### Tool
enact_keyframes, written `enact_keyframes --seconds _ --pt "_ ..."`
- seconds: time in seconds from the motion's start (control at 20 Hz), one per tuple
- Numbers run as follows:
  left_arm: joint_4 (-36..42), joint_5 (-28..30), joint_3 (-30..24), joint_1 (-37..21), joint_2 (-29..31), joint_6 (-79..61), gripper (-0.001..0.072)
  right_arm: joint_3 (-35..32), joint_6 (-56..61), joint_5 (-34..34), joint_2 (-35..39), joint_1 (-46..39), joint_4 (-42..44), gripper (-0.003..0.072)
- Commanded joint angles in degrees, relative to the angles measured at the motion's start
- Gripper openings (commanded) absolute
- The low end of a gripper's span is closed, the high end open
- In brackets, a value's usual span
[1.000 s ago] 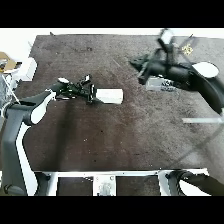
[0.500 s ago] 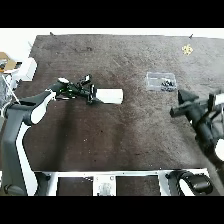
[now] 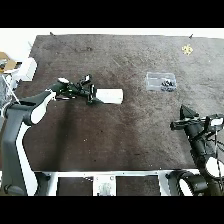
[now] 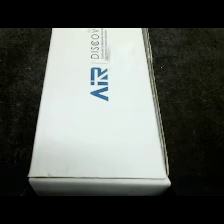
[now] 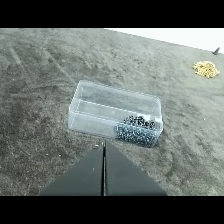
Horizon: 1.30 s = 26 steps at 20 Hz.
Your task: Fold the box and place the chain.
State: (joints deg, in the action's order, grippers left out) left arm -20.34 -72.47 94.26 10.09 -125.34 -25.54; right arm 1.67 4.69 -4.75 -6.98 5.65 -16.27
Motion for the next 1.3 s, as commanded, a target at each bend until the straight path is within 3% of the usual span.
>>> enact_keyframes --seconds 0.0,0.05,0.15,0.4,0.65,0.85,1.0,1.1,1.25 --pt "0.2 -0.7 0.0 0.0 0.0 0.0 0.0344 -0.5 0.1 0.2 0.4 0.0 0.0 0.0005" --pt "0.2 -0.7 0.0 0.0 0.0 0.0 0.0342 -0.5 0.1 0.1 0.4 0.0 0.0 0.0005" --pt "0.8 -1.7 0.7 -0.7 0.4 1.6 0.001 -0.5 0.1 0.0 0.4 0.0 0.0 0.0005" --pt "8.5 -1.3 2.4 -5.2 10.5 11.4 0.0009 -0.5 0.1 0.0 0.4 0.0 0.0 0.0005" --pt "7.4 12.7 2.4 -13.2 26.9 29.3 0.0007 -0.5 0.1 0.0 0.4 0.0 0.0 0.0005" --pt "-5.5 28.1 2.4 -20.9 38.2 49.7 0.0006 -0.5 0.1 0.0 0.4 0.0 0.0 0.0005" --pt "-20.4 30.7 0.7 -27.3 43.4 68.3 0.0004 -0.5 0.1 0.0 0.4 0.0 0.0 0.0005" --pt "-27.1 30.3 -5.5 -32.6 48.4 76.2 0.0004 -0.5 0.1 0.0 0.4 0.0 0.0 0.0005" --pt "-28.3 32.4 -22.4 -41.1 57.4 76.3 0.0004 -0.5 0.1 0.0 0.4 0.0 0.0 0.0005"
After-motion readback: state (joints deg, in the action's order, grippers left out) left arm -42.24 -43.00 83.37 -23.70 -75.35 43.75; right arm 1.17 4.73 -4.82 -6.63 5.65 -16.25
